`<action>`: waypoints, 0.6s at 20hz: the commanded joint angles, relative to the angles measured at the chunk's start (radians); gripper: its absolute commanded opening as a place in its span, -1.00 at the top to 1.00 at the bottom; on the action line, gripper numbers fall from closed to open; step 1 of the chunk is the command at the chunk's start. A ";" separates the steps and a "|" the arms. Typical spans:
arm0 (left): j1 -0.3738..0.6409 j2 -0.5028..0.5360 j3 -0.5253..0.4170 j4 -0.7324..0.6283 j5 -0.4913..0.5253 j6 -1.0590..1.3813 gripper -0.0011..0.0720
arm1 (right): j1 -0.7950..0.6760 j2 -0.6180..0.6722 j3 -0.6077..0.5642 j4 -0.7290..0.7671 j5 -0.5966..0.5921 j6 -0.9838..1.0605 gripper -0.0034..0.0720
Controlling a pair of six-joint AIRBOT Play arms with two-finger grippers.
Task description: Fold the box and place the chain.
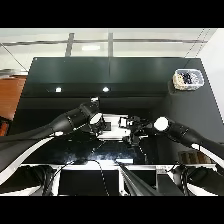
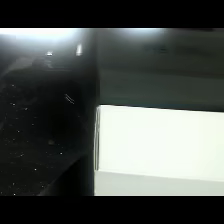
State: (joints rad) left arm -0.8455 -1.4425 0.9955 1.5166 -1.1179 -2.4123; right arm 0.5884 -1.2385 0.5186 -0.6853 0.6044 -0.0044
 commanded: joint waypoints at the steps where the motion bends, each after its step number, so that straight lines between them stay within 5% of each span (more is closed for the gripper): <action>1: -0.003 -0.001 0.001 -0.008 0.012 0.006 0.89 | 0.000 0.000 0.000 0.000 0.000 0.000 0.10; 8: -0.002 -0.001 0.004 -0.008 -0.007 0.007 0.87 | 0.000 0.000 0.000 0.000 0.000 0.000 0.10; 9: -0.002 -0.001 0.008 -0.002 -0.017 0.007 0.58 | 0.000 0.000 0.000 0.000 0.000 0.000 0.10; 11: -0.002 -0.001 0.016 0.002 -0.026 0.001 -0.46 | 0.000 0.000 0.000 0.000 0.000 0.000 0.10; 12: -0.002 -0.001 0.017 0.002 -0.026 0.002 -0.51 | 0.000 0.000 0.000 0.000 0.000 0.000 0.10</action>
